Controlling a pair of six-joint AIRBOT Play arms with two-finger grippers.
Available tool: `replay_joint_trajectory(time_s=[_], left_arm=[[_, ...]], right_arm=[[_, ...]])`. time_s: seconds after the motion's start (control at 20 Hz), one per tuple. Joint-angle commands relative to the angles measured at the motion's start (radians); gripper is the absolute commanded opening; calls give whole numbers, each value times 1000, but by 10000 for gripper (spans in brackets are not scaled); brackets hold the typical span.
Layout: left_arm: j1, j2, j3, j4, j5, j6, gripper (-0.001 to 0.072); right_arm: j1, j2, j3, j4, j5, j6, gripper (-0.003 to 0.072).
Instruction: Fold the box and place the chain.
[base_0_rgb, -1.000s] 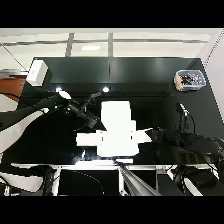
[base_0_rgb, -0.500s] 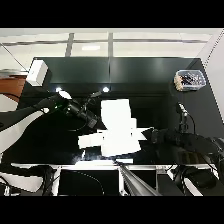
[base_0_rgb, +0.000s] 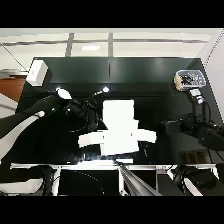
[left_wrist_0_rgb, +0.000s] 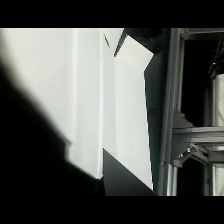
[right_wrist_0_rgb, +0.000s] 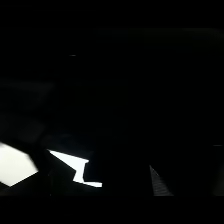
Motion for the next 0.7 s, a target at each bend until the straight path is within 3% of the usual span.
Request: replay_joint_trajectory(time_s=[0.0, 0.1, 0.2, 0.35, 0.55, 0.65], left_arm=[[-24, 153, -74, -125, 182, 198, 27], [-35, 170, -119, -108, 278, 352, 29], [-37, 149, -125, -34, 285, 440, 29], [-40, 144, -126, -24, 296, 464, 28], [-45, 138, -140, 75, 334, 507, 28], [-45, 138, -172, 74, 335, 508, 28]], right_arm=[[0, 0, 27, -172, -3, 0, 694], [0, 0, 24, -170, 18, 0, 694], [0, 0, 24, -170, 43, -19, 694], [0, 0, 24, -161, 54, -19, 694], [1, 0, 15, -50, 80, -34, 694], [11, 0, -16, 18, 102, -159, 694]])
